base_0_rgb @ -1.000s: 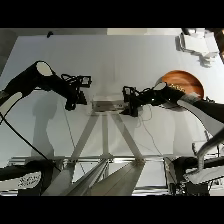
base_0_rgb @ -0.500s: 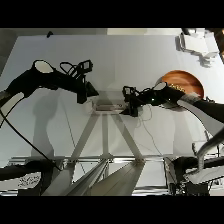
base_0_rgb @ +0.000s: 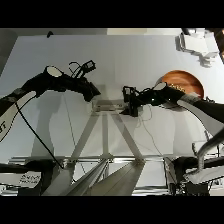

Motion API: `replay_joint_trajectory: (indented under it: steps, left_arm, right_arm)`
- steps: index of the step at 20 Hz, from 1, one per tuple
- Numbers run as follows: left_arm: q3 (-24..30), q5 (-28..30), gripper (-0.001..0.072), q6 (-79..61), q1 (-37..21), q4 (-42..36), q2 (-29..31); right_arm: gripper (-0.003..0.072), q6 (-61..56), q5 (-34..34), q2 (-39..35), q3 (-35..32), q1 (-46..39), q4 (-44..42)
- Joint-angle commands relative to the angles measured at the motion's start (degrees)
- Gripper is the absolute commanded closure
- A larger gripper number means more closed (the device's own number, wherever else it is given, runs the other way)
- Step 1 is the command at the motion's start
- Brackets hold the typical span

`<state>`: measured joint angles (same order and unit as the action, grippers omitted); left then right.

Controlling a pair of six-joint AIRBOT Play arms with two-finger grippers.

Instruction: Fold the box and place the chain.

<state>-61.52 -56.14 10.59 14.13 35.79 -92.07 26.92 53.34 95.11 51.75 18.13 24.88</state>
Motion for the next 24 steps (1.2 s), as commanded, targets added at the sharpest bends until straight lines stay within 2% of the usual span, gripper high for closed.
replay_joint_trajectory:
  steps: [1, 5, 8, 10, 13, 15, 19, 24]
  left_arm:
    - [0.0, -3.2, 0.0700, 0.4, -0.7, 0.1, -0.5]
    - [0.0, -9.1, 0.0700, -0.1, -2.3, 3.7, 3.2]
    - [0.0, -10.4, 0.0699, -0.1, -2.2, 9.4, 8.2]
    - [0.0, -12.3, 0.0699, -0.1, -1.7, 12.5, 10.9]
    - [0.0, -16.3, 0.0702, 0.0, 0.3, 14.7, 11.8]
    - [0.0, -15.0, 0.0702, 1.8, 3.0, 17.8, 11.5]
    - [0.0, -6.5, 0.0702, 14.5, 8.3, 26.9, 10.1]
    - [0.0, -4.9, 0.0703, 29.8, 11.7, 40.7, 8.6]
  right_arm:
    - [0.0169, 0.0, 0.0, 0.0, 0.0, 0.0, 0.0]
    - [0.0169, 0.0, 0.0, 0.0, 0.0, 0.0, 0.0]
    - [0.0169, 0.0, 0.0, 0.0, 0.0, 0.0, 0.0]
    - [0.0169, 0.0, 0.0, 0.0, 0.0, 0.0, 0.0]
    - [0.0169, 0.0, 0.0, 0.0, 0.0, 0.0, 0.0]
    - [0.0169, 0.0, 0.0, 0.0, 0.0, 0.0, 0.0]
    - [0.0169, 0.0, 0.0, 0.0, 0.0, 0.0, 0.0]
    - [0.0169, 0.0, 0.0, 0.0, 0.0, 0.0, 0.0]
